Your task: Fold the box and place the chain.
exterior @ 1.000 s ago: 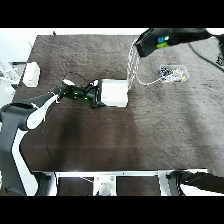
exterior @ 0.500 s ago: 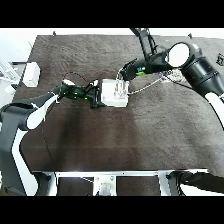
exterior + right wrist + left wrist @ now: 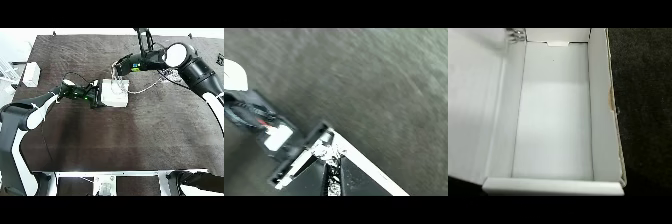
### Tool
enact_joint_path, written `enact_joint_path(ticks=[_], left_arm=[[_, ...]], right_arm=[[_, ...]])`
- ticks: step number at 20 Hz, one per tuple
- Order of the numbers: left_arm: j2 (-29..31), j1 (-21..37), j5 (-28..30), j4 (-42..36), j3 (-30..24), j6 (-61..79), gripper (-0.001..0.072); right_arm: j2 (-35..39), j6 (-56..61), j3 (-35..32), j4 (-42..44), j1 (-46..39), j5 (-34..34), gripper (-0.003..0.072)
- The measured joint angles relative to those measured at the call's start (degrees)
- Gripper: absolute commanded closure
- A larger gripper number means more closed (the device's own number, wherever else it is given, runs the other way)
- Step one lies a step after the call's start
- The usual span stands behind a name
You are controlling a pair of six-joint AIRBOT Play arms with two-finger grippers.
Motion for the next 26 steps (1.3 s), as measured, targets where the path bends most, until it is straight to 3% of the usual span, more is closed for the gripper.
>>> enact_joint_path(ticks=[5,9,17,19,21,23,25,26], left_arm=[[0.0,0.0,0.0,0.0,0.0,0.0,0.0179],[0.0,0.0,0.0,0.0,0.0,0.0,0.0179],[0.0,0.0,0.0,0.0,0.0,0.0,0.0179],[0.0,0.0,0.0,0.0,0.0,0.0,0.0179],[0.0,0.0,0.0,0.0,0.0,0.0,0.0179],[0.0,0.0,-0.1,0.0,0.0,0.0,0.0179],[0.0,0.0,-0.3,0.0,0.0,0.0,0.0179],[0.0,0.0,-0.3,0.0,0.0,0.0,0.0179]], right_arm=[[0.0,-1.2,5.5,0.2,2.0,2.0,0.0678],[0.0,-1.7,6.1,-0.3,2.6,2.5,0.0678],[-1.4,-2.0,-0.5,-1.6,2.7,2.3,0.0675],[-2.2,-2.0,-3.5,-2.0,2.6,2.2,0.0617],[-3.1,-2.1,-7.0,-3.7,2.3,0.9,0.0677],[-4.0,-1.9,-10.3,-5.4,1.4,-2.0,0.0657],[-4.4,-1.5,-12.5,-6.1,0.7,-4.3,0.0202],[-4.5,-1.5,-13.2,-6.4,0.5,-4.9,0.0126]])
